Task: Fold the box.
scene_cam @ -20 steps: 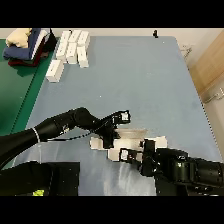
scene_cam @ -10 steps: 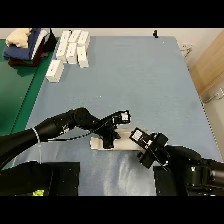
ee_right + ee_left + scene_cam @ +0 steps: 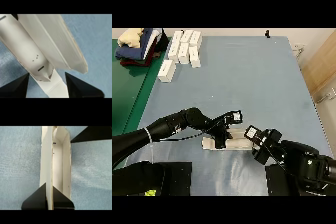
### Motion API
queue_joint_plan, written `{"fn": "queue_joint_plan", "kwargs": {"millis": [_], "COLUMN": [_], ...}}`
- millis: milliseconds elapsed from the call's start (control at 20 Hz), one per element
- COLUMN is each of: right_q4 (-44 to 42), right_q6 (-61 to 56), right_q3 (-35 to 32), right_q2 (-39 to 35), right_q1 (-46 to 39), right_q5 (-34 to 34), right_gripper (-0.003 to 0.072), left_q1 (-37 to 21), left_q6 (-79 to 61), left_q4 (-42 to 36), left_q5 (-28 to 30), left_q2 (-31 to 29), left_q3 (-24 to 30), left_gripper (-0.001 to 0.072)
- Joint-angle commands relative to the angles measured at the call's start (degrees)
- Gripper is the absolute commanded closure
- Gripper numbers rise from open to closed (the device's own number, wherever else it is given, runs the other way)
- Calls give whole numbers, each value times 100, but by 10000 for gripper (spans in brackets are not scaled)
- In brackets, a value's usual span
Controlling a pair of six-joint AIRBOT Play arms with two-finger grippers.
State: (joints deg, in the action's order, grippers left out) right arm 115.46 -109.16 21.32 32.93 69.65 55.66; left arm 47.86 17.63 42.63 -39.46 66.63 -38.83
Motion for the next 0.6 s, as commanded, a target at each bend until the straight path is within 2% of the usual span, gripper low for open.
{"fn": "queue_joint_plan", "kwargs": {"millis": [0, 100, 350, 550], "right_q4": [-1172, -2236, -4861, -6026], "right_q6": [2188, 3698, 7141, 8915], "right_q3": [-109, -125, -129, -129], "right_q2": [-245, -219, -11, 776], "right_q1": [-940, -1663, -3501, -4367], "right_q5": [-649, -863, -800, -505], "right_gripper": [-34, -34, -34, -34], "left_q1": [-2, -2, 0, -2], "left_q6": [-2, -2, -2, -2], "left_q4": [0, 2, 0, 2], "left_q5": [2, 2, 2, 2], "left_q2": [4, 4, 4, 4], "left_q3": [0, 0, 0, 0], "left_gripper": [694, 694, 694, 694]}}
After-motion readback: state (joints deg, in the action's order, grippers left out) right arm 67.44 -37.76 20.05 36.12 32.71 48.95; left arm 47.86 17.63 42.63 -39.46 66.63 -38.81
